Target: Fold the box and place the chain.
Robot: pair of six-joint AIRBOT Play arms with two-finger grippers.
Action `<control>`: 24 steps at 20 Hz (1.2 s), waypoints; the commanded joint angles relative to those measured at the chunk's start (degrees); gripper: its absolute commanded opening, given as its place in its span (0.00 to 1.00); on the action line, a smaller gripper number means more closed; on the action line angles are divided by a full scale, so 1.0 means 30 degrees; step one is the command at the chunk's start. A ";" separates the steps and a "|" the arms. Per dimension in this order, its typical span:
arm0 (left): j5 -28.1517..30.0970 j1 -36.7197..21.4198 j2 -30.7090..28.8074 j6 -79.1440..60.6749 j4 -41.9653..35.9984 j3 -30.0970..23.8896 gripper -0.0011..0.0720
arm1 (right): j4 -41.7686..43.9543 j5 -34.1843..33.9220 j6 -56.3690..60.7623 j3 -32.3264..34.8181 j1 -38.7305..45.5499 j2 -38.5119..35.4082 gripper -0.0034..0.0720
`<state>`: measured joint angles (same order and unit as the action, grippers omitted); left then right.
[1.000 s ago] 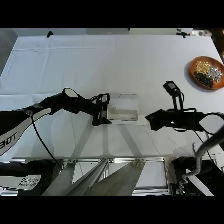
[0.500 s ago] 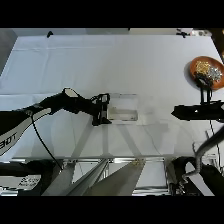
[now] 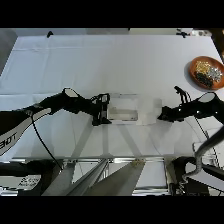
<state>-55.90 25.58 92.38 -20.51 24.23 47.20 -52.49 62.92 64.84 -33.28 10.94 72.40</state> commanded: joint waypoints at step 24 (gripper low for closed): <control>-0.0015 0.0000 -0.0007 0.0000 0.0007 0.0015 0.49 | 0.8648 0.1749 -0.4634 0.0007 -0.3643 0.0867 0.54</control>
<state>-55.96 25.58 92.38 -20.51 24.25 47.20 -29.12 66.63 52.31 -33.26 0.05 74.98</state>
